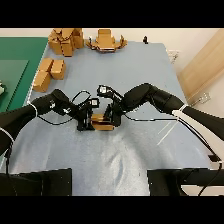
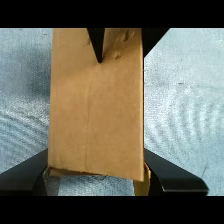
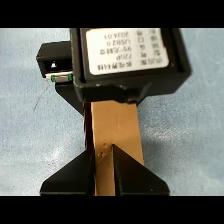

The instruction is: Fold the box.

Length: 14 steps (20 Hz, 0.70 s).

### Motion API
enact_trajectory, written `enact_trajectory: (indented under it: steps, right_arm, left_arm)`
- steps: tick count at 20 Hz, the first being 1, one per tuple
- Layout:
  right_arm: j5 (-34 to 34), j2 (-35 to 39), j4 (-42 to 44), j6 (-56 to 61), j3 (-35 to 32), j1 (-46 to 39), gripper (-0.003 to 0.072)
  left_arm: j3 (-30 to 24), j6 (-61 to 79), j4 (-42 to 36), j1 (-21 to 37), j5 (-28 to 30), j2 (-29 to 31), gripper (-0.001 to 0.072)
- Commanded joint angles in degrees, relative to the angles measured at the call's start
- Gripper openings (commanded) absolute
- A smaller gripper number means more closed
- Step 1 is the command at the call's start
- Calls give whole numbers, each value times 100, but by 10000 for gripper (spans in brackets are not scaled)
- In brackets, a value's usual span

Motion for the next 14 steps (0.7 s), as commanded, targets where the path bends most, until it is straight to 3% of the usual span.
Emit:
enact_trajectory:
  steps: [1,9,11,12,14]
  right_arm:
    - [-26,-92,-52,-2,2,4,141]
    - [-238,-382,-31,0,-2,2,149]
    - [-236,-396,-11,0,0,2,207]
    - [-238,-378,20,2,4,0,282]
    - [-247,-299,107,0,4,0,310]
  left_arm:
    - [-2,9,4,0,7,0,18]
    - [-2,9,4,0,4,0,18]
    - [-2,9,4,0,4,0,18]
    - [-2,9,4,0,4,0,18]
    - [-2,9,4,0,2,0,19]
